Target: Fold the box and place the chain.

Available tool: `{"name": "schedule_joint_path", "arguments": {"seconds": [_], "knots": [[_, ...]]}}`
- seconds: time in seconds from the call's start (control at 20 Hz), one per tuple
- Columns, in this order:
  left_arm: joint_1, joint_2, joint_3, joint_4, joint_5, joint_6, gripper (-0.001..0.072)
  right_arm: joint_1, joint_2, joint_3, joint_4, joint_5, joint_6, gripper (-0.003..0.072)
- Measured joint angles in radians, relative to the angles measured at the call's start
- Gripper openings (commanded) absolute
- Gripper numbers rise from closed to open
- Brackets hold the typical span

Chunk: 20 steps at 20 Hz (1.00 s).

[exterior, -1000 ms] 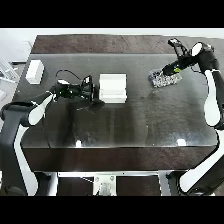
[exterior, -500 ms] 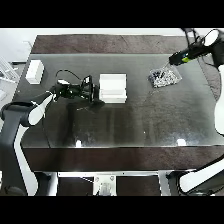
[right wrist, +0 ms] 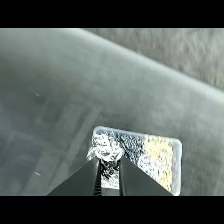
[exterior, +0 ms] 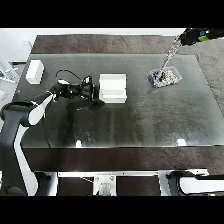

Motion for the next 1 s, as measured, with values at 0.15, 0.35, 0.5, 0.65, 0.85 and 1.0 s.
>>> {"name": "schedule_joint_path", "arguments": {"seconds": [0.15, 0.35, 0.5, 0.65, 0.85, 1.0], "knots": [[0.0, 0.0, 0.0, 0.0, 0.0, 0.0, 0.0484, 0.041, 0.037, 0.0, 0.0, 0.0, 0.002, 0.0002], [0.0, 0.0, 0.0, 0.0, 0.0, 0.0, 0.0484, 0.114, 0.074, 0.0, 0.0, 0.023, 0.014, 0.0002], [0.0, 0.0, 0.0, 0.0, 0.0, 0.0, 0.0484, 0.18, 0.097, 0.0, 0.004, 0.049, 0.018, 0.0002], [0.0, 0.0, 0.0, 0.0, 0.0, 0.0, 0.0484, 0.249, 0.109, 0.0, 0.005, 0.066, 0.019, 0.0002], [0.0, 0.0, 0.0, 0.0, 0.0, 0.0, 0.0484, 0.332, 0.115, 0.0, 0.006, 0.087, 0.025, 0.0002], [0.0, 0.0, 0.0, 0.0, 0.0, 0.0, 0.0484, 0.384, 0.116, -0.013, 0.015, 0.094, 0.037, 0.0002]]}}
